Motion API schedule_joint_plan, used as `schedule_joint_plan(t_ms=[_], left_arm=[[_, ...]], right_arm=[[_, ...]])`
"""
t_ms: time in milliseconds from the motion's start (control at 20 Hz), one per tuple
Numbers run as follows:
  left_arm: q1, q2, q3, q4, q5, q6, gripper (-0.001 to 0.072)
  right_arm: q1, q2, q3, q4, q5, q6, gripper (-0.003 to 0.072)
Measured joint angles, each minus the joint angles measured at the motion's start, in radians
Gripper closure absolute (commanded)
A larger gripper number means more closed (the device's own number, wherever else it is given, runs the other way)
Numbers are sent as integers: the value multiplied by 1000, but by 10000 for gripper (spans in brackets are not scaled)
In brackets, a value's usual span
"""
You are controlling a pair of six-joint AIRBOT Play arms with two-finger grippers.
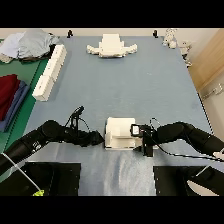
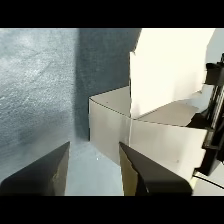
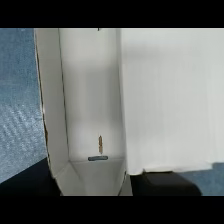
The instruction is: Fold the box.
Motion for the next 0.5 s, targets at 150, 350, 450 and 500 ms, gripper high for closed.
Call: schedule_joint_plan(t_ms=[150,350,450,500], left_arm=[[-2,0,5,-21,-5,-2,238],[-6,-2,7,-55,24,1,236],[-6,-2,8,-61,34,2,237],[-6,-2,8,-61,35,1,237]], right_arm=[[0,0,0,0,0,0,179],[0,0,0,0,0,4,180],[0,0,0,1,0,5,180],[0,0,0,1,0,4,180]])
